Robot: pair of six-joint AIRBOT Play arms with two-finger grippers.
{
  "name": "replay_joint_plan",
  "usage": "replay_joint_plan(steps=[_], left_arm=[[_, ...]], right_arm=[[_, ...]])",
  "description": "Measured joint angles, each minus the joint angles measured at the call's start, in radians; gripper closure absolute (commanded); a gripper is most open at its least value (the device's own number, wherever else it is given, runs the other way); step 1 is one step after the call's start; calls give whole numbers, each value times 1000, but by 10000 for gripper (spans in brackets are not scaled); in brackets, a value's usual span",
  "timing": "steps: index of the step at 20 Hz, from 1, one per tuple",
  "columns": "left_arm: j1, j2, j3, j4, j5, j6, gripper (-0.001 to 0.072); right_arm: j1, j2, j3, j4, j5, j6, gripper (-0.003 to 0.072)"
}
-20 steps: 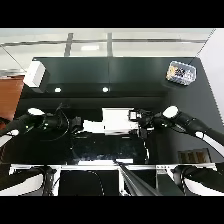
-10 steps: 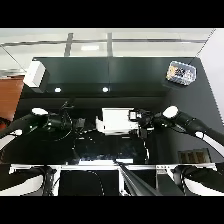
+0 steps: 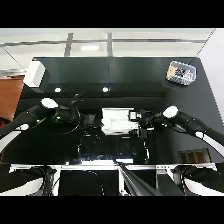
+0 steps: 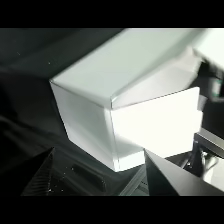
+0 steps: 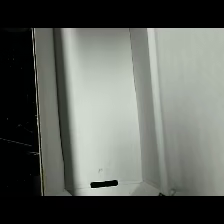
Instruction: Fold the box and place the chain.
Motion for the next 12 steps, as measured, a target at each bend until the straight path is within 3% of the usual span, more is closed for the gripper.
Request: replay_joint_plan(steps=[7,8,9,12], left_arm=[[-132,0,106,217,93,-361,236],[-145,0,114,236,98,-396,324],[-159,0,122,254,107,-427,346],[-195,0,145,299,119,-494,346]], right_arm=[[0,0,0,0,0,0,527],[0,0,0,0,0,0,527],[0,0,0,0,0,0,527],[0,0,0,0,0,0,527]])
